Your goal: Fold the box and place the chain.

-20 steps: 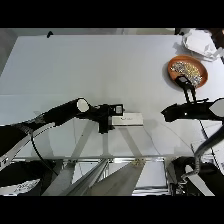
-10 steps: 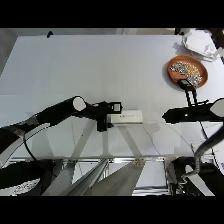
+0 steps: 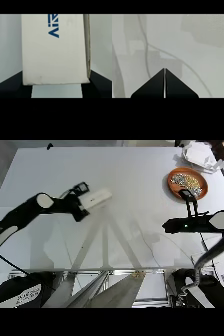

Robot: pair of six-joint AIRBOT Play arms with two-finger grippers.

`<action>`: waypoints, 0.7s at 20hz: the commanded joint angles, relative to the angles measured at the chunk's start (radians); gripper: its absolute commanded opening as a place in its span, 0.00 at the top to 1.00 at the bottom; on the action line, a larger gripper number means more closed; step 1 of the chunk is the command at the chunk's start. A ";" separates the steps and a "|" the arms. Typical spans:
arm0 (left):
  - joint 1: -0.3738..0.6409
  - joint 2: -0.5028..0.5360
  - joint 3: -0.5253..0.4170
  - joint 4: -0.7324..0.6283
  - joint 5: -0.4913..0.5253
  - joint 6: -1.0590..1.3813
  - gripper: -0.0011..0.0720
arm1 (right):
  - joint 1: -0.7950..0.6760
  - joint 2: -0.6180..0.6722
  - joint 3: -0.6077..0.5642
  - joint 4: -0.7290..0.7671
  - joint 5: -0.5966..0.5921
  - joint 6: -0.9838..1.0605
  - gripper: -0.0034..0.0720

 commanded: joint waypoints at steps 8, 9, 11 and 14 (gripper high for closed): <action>0.598 0.012 0.000 0.208 -0.157 -0.294 0.98 | 0.000 0.000 0.000 -0.017 -0.061 -0.001 0.93; 0.615 0.012 0.001 0.237 -0.185 -0.294 0.98 | 0.000 0.001 0.000 -0.017 -0.072 -0.001 0.93; 0.631 0.012 0.001 0.297 -0.240 -0.316 0.98 | 0.000 0.000 0.000 -0.017 -0.082 -0.001 0.93; 0.630 0.012 0.000 0.390 -0.330 -0.317 0.96 | 0.000 0.001 0.000 -0.017 -0.080 -0.001 0.93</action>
